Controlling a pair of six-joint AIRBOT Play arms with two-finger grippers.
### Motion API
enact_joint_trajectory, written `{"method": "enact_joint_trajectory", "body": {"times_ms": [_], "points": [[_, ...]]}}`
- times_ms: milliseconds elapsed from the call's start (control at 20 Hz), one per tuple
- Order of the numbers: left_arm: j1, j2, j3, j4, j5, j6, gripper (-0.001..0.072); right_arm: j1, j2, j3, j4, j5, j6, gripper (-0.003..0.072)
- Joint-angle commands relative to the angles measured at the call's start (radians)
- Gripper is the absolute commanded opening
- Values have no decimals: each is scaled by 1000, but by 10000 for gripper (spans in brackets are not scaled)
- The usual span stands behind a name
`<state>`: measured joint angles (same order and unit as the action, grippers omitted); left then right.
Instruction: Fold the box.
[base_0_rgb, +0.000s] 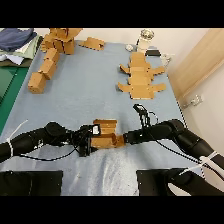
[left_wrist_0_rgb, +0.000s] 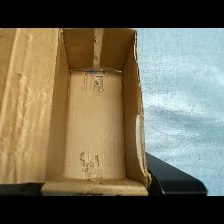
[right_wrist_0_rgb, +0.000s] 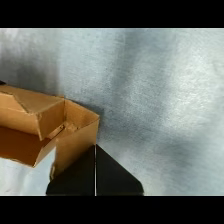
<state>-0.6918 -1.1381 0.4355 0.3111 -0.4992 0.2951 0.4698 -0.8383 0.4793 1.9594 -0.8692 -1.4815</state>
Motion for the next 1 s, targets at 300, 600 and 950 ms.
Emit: {"method": "enact_joint_trajectory", "body": {"times_ms": [300, 600, 950], "points": [[0, -1, 0, 0, 0, 0, 596, 0, 44, 3, 7, -59, 20, 0], [0, -1, 0, 0, 2, 0, 596, 0, 43, 3, -115, -84, 136, 0], [0, -3, 0, -29, 34, 5, 596, 0, 40, -5, -166, -81, 217, 1]]}}
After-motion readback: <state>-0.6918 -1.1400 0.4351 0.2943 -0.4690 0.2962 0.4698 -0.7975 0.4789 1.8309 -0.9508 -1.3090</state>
